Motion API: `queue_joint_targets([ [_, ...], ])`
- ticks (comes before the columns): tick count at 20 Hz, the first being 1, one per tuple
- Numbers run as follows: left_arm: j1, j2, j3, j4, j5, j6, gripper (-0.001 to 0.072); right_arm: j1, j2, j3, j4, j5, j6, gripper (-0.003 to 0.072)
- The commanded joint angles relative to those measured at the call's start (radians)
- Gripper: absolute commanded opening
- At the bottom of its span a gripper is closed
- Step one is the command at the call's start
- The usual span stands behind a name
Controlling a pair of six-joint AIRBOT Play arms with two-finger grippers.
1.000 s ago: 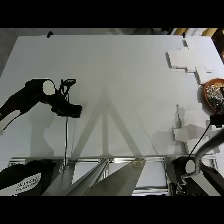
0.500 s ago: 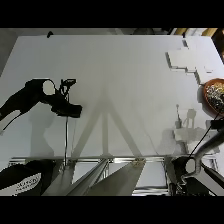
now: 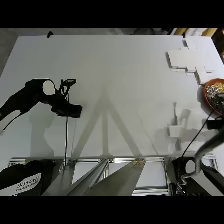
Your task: Fold the box and place the chain.
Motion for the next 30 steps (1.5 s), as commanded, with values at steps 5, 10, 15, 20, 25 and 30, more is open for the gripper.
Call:
queue_joint_targets([
  [5, 0.000, 0.000, 0.000, 0.000, 0.000, 0.000, 0.0438, 0.386, 0.208, -0.014, 0.615, -0.033, -0.087, 0.0015],
  [10, 0.000, 0.000, 0.000, 0.000, 0.000, 0.000, 0.0438, 0.584, 0.278, -0.145, 0.730, -0.293, -0.056, 0.0015],
  [15, 0.000, 0.000, 0.000, 0.000, 0.000, 0.000, 0.0438, 0.683, 0.310, -0.188, 0.719, -0.339, -0.012, 0.0014],
  [20, 0.000, -0.001, 0.000, 0.001, 0.091, 0.009, 0.0437, 0.686, 0.311, -0.188, 0.719, -0.323, -0.011, 0.0015],
  [25, 0.000, -0.006, -0.001, -0.115, 0.235, 0.139, 0.0450, 0.686, 0.311, -0.188, 0.719, -0.323, -0.011, 0.0015],
  [30, -0.001, -0.061, -0.001, -0.529, 0.232, 0.577, 0.0451, 0.686, 0.311, -0.189, 0.720, -0.324, -0.010, 0.0015],
])
